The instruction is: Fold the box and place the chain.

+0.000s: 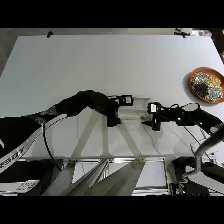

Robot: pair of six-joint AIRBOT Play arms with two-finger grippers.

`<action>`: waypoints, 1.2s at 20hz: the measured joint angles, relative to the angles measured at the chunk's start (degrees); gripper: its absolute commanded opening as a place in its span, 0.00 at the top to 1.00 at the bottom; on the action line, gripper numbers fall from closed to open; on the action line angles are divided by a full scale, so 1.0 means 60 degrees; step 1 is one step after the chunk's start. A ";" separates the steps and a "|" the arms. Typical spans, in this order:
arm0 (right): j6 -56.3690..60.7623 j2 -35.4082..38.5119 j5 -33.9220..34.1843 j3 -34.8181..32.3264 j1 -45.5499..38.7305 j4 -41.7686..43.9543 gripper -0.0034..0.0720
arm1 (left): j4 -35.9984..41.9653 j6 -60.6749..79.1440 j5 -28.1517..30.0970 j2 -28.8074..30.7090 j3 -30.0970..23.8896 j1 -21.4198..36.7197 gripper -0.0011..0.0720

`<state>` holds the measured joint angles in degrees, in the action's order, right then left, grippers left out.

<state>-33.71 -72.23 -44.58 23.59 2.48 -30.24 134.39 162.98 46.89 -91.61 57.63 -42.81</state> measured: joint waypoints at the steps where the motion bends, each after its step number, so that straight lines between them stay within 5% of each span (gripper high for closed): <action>1: 0.0004 0.0000 0.0000 0.0000 0.0000 0.0000 0.42 | 0.0018 -0.0117 0.0029 0.0000 0.0000 -0.0018 0.44; 5: 0.0025 0.0004 0.0025 0.0000 0.0000 0.0011 0.42 | 0.0120 -0.0335 0.0040 -0.0051 -0.0080 -0.0084 0.29; 14: 0.0051 0.0004 0.0051 -0.0004 0.0000 0.0047 0.42 | 0.0200 -0.0215 -0.0153 -0.0193 -0.0160 -0.0157 0.28; 15: 0.0062 0.0004 0.0051 -0.0004 0.0000 0.0051 0.42 | 0.0204 -0.0076 -0.0197 -0.0200 -0.0160 -0.0160 0.31; 17: 0.0084 0.0004 0.0055 -0.0004 0.0000 0.0055 0.42 | 0.0204 0.0175 -0.0266 -0.0208 -0.0160 -0.0160 0.59; 24: 0.0066 0.0004 0.0051 -0.0004 0.0000 0.0066 0.42 | 0.0142 0.0554 -0.0372 -0.0215 -0.0164 -0.0164 0.61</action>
<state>-33.32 -72.20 -44.27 23.57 2.48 -29.85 135.24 166.30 44.66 -92.90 56.64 -43.79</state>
